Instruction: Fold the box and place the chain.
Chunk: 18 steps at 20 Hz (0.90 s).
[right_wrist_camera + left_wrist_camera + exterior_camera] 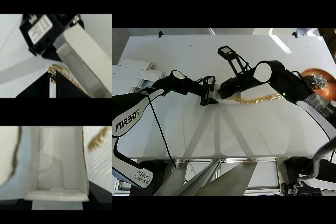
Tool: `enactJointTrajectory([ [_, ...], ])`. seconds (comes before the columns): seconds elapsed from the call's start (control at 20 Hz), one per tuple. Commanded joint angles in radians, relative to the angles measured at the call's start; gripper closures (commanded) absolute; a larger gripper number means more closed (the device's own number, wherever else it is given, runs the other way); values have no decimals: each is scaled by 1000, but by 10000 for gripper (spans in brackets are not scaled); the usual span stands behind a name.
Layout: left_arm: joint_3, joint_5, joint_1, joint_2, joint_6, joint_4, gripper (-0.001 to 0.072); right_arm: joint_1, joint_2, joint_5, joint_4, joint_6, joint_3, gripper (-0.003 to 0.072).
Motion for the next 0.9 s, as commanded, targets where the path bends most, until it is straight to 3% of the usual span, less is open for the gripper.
enactJointTrajectory([
  [0.0, 0, 0, 0, 1, 0, 0, 414, 3, -8, -118, 11, -42, 1, 676],
  [0.3, 0, 0, 0, 1, 0, 0, 414, 3, -37, -118, -223, 16, 1, 676],
  [0.6, 0, 0, 0, 1, 0, 0, 414, 3, -123, 2, -254, 14, 1, 666],
  [0.65, 0, 0, 0, 1, 0, 0, 414, 3, -124, 3, -254, 14, 1, 600],
  [0.7, 0, 0, 0, 1, 0, 0, 414, 3, -122, 3, -254, 14, 1, 482],
  [0.75, 0, 0, 0, 1, 0, 0, 414, 3, -117, 7, -254, 14, 1, 436],
  [0.85, 0, 0, 0, 1, 0, 0, 414, 3, -104, 32, -255, 13, 1, 436],
])
